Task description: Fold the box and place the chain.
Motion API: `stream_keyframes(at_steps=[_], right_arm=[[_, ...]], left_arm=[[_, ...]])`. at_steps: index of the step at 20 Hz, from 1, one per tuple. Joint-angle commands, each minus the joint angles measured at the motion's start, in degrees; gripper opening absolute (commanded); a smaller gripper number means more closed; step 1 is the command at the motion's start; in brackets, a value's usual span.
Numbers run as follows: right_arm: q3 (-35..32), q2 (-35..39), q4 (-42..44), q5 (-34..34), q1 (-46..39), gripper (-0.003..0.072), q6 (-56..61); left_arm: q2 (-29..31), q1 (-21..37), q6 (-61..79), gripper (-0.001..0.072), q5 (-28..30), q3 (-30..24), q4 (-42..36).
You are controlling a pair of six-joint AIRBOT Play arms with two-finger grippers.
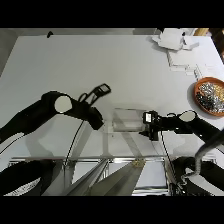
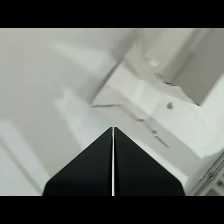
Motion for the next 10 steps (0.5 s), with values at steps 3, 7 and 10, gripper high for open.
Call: stream_keyframes(at_steps=[3,7,10], right_arm=[[0.0,0.0,0.0,0.1,0.0,0.0402,0.0],[0.0,0.0,0.0,0.1,0.0,0.0402,0.0],[0.0,0.0,0.0,0.1,0.0,0.0402,0.0]], left_arm=[[-0.1,4.9,-24.2,0.0002,5.7,-8.4,-1.8],[-6.3,4.8,-19.4,0.0006,8.2,-10.4,-13.7],[-10.1,3.8,-12.1,0.0006,8.5,-10.4,-23.4]])
